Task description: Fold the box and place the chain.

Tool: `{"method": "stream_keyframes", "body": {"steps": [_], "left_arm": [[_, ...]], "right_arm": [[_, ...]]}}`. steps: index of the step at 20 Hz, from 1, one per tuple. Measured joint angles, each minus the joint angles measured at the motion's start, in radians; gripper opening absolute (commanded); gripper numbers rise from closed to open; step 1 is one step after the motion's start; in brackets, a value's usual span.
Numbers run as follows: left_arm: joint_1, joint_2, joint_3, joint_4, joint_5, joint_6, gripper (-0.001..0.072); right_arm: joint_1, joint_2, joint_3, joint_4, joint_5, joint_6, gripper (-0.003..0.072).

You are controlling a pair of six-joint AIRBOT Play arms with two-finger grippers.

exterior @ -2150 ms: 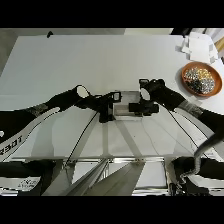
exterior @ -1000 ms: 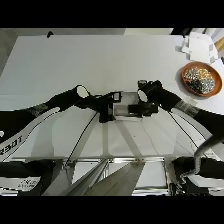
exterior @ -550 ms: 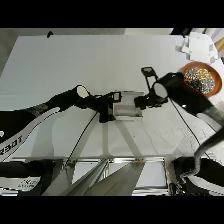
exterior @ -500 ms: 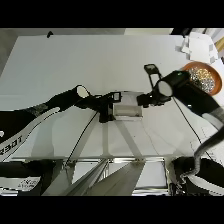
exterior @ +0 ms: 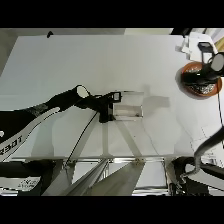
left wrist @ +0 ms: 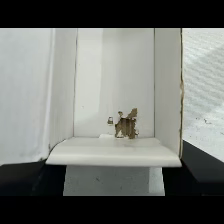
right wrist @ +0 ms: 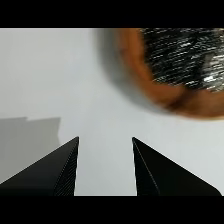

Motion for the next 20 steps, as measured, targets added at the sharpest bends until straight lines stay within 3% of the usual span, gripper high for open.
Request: {"method": "stream_keyframes", "body": {"steps": [4,9,15,16,20], "left_arm": [[0.0,0.0,0.0,0.0,0.0,0.0,0.0017],[0.0,0.0,0.0,0.0,0.0,0.0,0.0017],[0.0,0.0,0.0,0.0,0.0,0.0,0.0017],[0.0,0.0,0.0,0.0,0.0,0.0,0.0017],[0.0,0.0,0.0,0.0,0.0,0.0,0.0017]], "right_arm": [[-0.129,-0.166,0.117,-0.002,-0.024,-0.071,0.0354],[-0.161,-0.309,0.199,0.008,-0.085,-0.101,0.0342],[-0.167,-0.37,0.217,0.067,-0.103,-0.122,0.0297],[-0.167,-0.374,0.217,0.08,-0.102,-0.126,0.0262],[-0.168,-0.391,0.219,0.113,-0.078,-0.133,0.0257]]}}
